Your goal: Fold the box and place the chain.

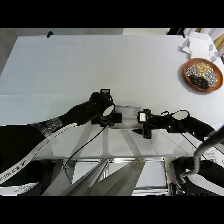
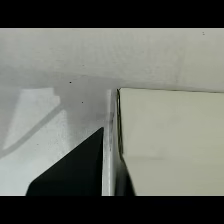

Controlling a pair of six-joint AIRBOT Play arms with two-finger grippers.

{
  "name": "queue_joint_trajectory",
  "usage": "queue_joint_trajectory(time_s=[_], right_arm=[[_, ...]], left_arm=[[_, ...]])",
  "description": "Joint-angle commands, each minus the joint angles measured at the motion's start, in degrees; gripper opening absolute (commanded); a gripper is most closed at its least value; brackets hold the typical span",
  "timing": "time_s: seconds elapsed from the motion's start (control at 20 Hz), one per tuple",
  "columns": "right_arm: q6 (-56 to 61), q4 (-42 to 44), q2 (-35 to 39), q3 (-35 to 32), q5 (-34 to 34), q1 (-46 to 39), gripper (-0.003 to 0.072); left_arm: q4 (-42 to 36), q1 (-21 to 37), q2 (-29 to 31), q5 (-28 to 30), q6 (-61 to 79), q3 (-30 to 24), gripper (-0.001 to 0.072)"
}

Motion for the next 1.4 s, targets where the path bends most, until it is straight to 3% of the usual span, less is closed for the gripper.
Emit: queue_joint_trajectory(time_s=[0.0,0.05,0.1,0.15,0.6,0.65,0.75,0.8,1.05,1.25,1.3,1.35], right_arm=[[-0.07,-0.02,0.04,0.04,0.09,0.0,0.0376],[-0.09,-0.02,0.04,0.04,0.09,0.0,0.0376],[-0.07,-0.02,0.04,0.04,0.07,0.0,0.0376],[-0.07,-0.02,0.04,0.04,0.09,0.0,0.0376],[-0.07,-0.02,0.04,0.04,0.09,0.0,0.0376],[-0.07,-0.02,0.04,0.04,0.07,0.0,0.0376],[-0.07,-0.02,0.04,0.04,0.07,0.0,0.0376],[-0.09,-0.02,0.04,0.04,0.07,0.0,0.0376],[-0.07,-0.02,0.04,0.04,0.09,0.0,0.0376],[-0.07,-0.02,0.04,0.04,0.09,0.0,0.0376],[-0.07,-0.02,0.04,0.04,0.07,0.0,0.0376],[-0.07,-0.02,0.04,0.04,0.09,0.0,0.0376]], left_arm=[[-0.04,-0.13,-0.15,-0.17,0.15,0.02,0.0126],[-0.07,-0.17,-0.15,-0.17,0.13,0.02,0.0124],[-0.07,-0.31,-0.13,-0.17,0.15,0.02,0.0018],[-0.04,-0.42,-0.13,-0.2,0.17,0.02,0.0005],[0.04,-0.39,1.38,-2.25,0.2,0.02,0.0022],[0.15,-0.26,2.03,-2.16,0.2,0.02,0.0067],[1.36,-0.2,3.37,-2.03,0.2,0.02,0.0273],[1.97,-0.2,3.65,-2.03,0.17,0.02,0.0329],[0.72,0.17,4.98,-1.68,5.14,0.0,0.0351],[-7.34,4.17,10.51,-2.36,27.36,-0.15,0.0351],[-7.13,5.27,12.33,-3.1,33.7,-0.24,0.0371],[-6.67,6.56,14.43,-3.17,40.44,-0.52,0.0497]])
